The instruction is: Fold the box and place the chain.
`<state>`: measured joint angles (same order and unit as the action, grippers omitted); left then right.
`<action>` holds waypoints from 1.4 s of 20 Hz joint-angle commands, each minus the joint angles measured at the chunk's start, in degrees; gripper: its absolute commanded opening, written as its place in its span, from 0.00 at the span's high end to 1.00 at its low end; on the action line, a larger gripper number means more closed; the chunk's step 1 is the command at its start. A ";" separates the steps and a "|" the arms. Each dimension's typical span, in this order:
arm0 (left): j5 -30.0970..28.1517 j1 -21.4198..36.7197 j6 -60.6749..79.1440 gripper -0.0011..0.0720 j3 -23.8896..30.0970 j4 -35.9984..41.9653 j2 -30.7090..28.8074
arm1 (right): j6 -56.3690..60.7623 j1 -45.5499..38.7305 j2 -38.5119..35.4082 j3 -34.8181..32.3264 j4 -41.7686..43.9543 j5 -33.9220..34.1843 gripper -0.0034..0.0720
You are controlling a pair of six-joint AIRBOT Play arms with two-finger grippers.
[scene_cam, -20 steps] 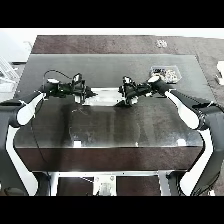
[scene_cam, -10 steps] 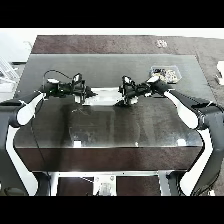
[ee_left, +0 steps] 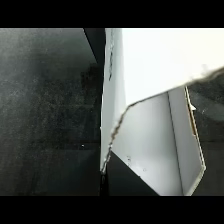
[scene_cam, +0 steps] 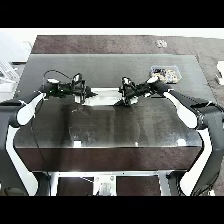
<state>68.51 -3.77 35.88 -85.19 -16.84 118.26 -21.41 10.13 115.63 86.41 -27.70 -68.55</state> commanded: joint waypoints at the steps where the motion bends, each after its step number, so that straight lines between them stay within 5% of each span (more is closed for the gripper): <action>1: -0.02 0.02 0.00 0.96 0.02 0.02 0.04 | -0.72 0.13 0.11 0.04 -0.33 0.11 0.22; 5: -0.04 0.02 0.00 0.96 0.02 0.02 0.04 | -1.18 0.13 0.26 0.04 -0.46 0.04 0.34; 28: 0.00 0.02 0.07 0.96 0.00 1.03 0.04 | -2.19 0.04 0.26 0.02 -0.87 0.09 0.33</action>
